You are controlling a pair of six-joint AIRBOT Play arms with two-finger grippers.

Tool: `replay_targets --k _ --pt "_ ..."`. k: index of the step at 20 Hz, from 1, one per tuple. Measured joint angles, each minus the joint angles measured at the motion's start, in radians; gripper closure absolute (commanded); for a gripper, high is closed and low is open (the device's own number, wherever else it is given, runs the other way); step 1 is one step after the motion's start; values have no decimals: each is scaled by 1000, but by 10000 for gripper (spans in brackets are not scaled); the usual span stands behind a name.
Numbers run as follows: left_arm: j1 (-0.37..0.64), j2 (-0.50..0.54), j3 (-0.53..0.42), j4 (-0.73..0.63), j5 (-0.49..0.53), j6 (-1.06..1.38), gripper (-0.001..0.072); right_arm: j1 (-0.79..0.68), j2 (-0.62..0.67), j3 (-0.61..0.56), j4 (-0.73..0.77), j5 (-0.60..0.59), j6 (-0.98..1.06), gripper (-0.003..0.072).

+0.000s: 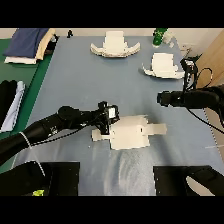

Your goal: Fold the box.

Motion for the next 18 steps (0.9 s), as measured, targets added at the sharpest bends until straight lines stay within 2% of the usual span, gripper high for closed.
replay_targets --k 4,9,18 --pt "-25 23 2 5 50 76 700 0 0 0 7 0 0 405" --pt "-80 59 -65 -5 82 108 700 3 0 0 15 3 0 405" --pt "-100 70 -177 -54 106 119 700 4 0 0 29 5 0 405"
